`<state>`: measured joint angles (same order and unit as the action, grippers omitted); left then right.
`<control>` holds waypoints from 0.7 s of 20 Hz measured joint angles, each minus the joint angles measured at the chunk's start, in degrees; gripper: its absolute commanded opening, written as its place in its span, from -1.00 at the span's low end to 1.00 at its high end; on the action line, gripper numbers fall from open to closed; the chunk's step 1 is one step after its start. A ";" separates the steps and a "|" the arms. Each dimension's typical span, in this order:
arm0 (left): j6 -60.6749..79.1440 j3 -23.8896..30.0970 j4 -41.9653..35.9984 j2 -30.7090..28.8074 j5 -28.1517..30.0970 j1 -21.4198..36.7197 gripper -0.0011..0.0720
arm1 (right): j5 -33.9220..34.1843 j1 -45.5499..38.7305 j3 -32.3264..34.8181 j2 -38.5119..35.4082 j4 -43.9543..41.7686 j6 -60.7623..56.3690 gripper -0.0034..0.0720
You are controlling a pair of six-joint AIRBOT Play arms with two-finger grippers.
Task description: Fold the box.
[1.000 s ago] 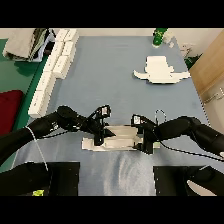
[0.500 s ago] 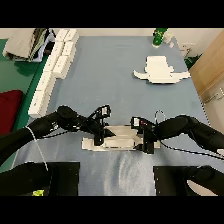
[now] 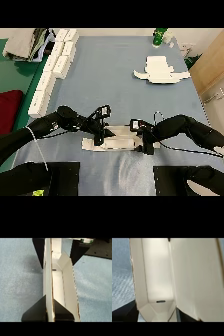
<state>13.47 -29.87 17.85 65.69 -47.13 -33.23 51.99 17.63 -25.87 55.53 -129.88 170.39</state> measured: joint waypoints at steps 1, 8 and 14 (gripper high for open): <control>-0.02 0.02 0.00 0.00 0.00 0.00 -0.93 | 0.15 -0.02 0.00 0.39 -0.31 0.37 0.99; -0.02 0.02 0.00 0.00 -0.02 0.00 -0.93 | 0.35 -0.13 0.50 2.89 -1.18 1.57 0.99; -0.02 0.00 0.00 0.00 0.02 0.00 -0.93 | -0.52 0.00 0.79 3.37 -1.20 1.73 0.98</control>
